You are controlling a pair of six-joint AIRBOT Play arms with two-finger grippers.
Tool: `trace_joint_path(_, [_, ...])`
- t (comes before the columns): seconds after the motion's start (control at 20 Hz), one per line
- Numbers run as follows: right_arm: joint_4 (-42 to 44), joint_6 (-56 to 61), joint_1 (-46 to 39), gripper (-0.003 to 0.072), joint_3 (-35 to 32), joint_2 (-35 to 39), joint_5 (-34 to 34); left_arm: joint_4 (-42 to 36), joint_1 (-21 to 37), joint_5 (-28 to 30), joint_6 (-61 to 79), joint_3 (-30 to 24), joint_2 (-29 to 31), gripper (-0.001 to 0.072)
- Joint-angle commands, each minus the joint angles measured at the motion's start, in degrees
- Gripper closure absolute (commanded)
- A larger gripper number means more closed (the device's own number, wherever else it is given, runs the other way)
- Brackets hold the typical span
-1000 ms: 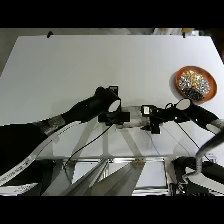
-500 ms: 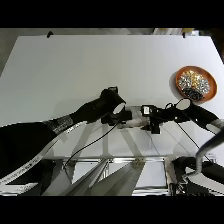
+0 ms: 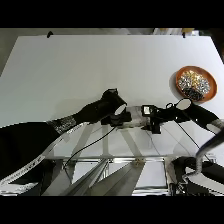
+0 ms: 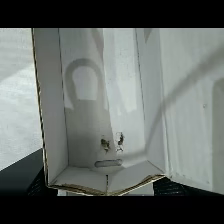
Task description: Fold the box and place the chain.
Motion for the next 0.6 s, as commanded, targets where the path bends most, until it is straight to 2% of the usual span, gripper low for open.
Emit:
trace_joint_path(0.0, [0.1, 0.1, 0.0, 0.033, 0.0, 0.0, -0.1, 0.0, 0.0, 0.7, -0.2, 0.1, -0.1, 0.0703])
trace_joint_path(0.15, [0.1, 0.1, 0.0, 0.033, 0.0, 0.0, -0.1, 0.0, 0.1, 0.1, 0.2, 0.1, 0.0, 0.07])
trace_joint_path(0.2, [0.1, 0.1, 0.0, 0.033, 0.0, 0.0, -0.1, 0.0, 0.3, 0.0, 0.7, 0.1, 0.1, 0.068])
trace_joint_path(0.3, [0.1, 0.1, 0.0, 0.033, 0.0, 0.0, -0.1, 0.2, 0.6, -0.6, 2.0, 0.1, 0.5, 0.0501])
trace_joint_path(0.55, [0.1, 0.1, 0.0, 0.033, 0.0, 0.0, -0.1, 1.7, 1.2, -3.0, 5.9, 0.1, 1.1, 0.0501])
